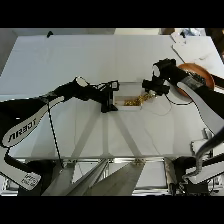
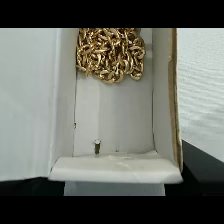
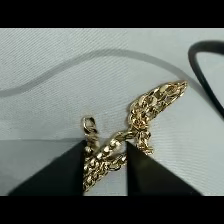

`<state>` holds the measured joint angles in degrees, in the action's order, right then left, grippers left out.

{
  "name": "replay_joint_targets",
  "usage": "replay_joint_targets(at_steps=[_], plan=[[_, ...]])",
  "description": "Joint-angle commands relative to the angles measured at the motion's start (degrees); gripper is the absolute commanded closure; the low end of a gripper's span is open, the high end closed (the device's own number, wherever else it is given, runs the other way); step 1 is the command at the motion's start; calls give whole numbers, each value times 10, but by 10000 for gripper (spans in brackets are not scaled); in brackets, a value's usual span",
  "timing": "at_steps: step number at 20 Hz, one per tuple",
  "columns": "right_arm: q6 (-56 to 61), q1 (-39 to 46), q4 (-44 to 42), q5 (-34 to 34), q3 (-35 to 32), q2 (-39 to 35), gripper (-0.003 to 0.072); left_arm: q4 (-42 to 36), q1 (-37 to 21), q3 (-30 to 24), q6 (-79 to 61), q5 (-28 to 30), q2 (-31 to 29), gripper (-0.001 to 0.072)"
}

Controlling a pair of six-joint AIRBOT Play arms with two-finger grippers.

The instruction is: Fold the box and place the chain.

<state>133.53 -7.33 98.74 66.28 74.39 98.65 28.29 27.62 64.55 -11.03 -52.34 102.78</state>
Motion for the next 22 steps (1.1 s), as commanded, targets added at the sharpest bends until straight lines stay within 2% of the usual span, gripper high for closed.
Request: replay_joint_targets(at_steps=[1,2,8,18,22], plan=[[-1,0,0,5,0,3,575,0,0,0,-1,0,0,555],[-1,0,0,6,0,3,670,0,0,0,-1,0,0,555],[-47,0,16,3,0,-31,674,0,0,0,-1,0,0,555],[-214,-35,30,-14,0,-233,674,0,0,0,-1,0,0,555],[-232,-73,17,12,0,-260,675,0,0,0,-1,0,0,555]])
